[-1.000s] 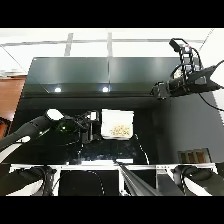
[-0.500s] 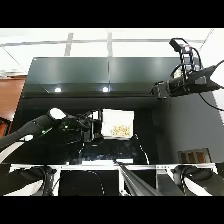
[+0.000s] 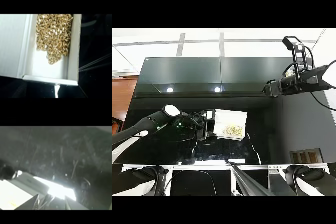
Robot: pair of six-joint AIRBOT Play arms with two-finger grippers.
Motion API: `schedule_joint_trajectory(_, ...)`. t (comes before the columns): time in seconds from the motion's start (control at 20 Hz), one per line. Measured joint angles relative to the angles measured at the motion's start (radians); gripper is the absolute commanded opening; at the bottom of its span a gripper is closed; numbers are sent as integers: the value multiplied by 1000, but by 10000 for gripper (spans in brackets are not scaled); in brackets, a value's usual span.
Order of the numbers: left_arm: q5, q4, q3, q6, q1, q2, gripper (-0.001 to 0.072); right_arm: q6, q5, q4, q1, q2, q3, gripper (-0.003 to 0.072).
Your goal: Fold the box and place the chain.
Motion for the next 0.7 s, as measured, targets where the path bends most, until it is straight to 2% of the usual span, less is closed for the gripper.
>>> schedule_joint_trajectory(0.05,2,0,3,-10,-1,0,290,0,-20,-1,0,-3,0,381)
schedule_joint_trajectory(0.1,7,0,5,-24,-1,0,290,0,-42,-2,0,-8,0,466)
schedule_joint_trajectory(0.15,18,0,7,-39,-2,0,290,0,-61,-4,0,-14,0,720)
schedule_joint_trajectory(0.4,82,11,10,-86,-2,3,290,12,-116,-2,2,-105,0,720)
schedule_joint_trajectory(0.7,121,19,10,-101,-2,3,290,-234,-234,117,31,-306,0,716)
